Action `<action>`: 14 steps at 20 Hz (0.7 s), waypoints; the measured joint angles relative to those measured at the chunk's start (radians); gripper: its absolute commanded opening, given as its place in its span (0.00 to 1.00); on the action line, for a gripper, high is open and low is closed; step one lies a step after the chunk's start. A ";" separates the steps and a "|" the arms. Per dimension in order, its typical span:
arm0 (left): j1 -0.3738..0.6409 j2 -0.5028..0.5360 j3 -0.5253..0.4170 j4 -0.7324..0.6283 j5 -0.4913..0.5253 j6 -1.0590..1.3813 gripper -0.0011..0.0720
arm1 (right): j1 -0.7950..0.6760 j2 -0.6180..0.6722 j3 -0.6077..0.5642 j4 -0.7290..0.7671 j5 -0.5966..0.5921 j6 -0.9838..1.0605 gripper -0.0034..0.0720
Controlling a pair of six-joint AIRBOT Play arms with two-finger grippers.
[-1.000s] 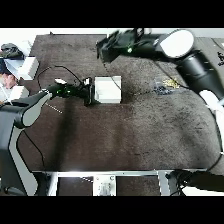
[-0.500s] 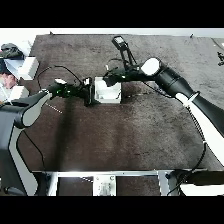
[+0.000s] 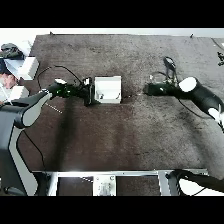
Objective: Fold the box and place the chain.
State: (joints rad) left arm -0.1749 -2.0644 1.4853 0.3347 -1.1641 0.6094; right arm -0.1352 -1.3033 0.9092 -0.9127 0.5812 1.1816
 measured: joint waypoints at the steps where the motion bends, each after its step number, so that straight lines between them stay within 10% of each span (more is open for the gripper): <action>1: 0.000 0.000 0.000 0.000 0.000 0.000 0.25 | -0.022 0.006 -0.044 0.001 -0.046 0.021 0.53; 14: 0.000 0.000 0.000 0.000 0.000 -0.004 0.25 | -0.052 -0.242 0.006 0.137 -0.332 0.095 0.39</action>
State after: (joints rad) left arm -0.1749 -2.0644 1.4853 0.3347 -1.1641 0.6052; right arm -0.1875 -1.5452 0.9154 -0.7757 0.2489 1.2770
